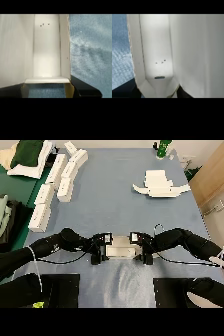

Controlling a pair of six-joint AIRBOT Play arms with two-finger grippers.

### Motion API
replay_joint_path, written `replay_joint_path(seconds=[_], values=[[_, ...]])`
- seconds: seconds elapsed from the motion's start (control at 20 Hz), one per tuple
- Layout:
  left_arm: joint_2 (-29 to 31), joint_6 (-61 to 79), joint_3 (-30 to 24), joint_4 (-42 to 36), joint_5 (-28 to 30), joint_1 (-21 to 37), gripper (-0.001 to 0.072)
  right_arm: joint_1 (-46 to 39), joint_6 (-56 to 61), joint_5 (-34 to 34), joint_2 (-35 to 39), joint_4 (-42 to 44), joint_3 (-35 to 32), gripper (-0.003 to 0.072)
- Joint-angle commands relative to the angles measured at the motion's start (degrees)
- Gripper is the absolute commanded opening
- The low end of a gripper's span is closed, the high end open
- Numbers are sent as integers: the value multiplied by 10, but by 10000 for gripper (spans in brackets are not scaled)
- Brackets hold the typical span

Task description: Fold the box.

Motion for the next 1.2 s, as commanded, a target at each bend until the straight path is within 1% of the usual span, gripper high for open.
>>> replay_joint_path(seconds=[0.0,1.05,1.1,1.15], values=[[0,0,1,0,1,0,480,0,0,0,0,0,0,509],[0,0,1,-1,1,0,480,0,2,-8,0,2,0,509],[0,0,1,-1,2,0,480,0,2,-8,0,2,0,530],[0,0,1,-1,2,0,479,0,3,-7,0,2,0,658]])
